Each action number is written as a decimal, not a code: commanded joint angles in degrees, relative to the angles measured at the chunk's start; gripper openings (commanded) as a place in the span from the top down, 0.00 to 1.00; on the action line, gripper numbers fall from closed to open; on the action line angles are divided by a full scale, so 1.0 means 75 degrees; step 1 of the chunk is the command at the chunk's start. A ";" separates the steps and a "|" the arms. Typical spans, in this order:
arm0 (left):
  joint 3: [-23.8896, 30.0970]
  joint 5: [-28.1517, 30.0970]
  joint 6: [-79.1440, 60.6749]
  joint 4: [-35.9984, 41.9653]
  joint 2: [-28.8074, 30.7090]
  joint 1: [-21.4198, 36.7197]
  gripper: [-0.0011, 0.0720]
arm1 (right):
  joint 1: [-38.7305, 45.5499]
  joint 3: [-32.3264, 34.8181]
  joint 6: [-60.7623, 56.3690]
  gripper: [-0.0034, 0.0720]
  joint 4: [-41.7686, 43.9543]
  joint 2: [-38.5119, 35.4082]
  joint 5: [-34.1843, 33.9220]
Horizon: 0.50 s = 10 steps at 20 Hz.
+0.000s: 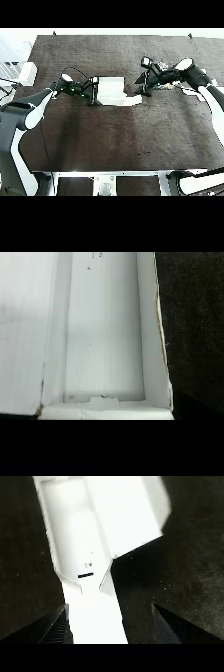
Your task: Fold the box and place the chain.
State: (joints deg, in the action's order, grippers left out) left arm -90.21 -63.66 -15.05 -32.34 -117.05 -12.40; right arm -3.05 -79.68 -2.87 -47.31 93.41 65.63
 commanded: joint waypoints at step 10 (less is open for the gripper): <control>-0.0003 0.0012 0.0003 0.0000 -0.0006 -0.0006 0.33 | -0.0592 0.0131 0.1078 0.14 0.0108 0.1227 -0.0813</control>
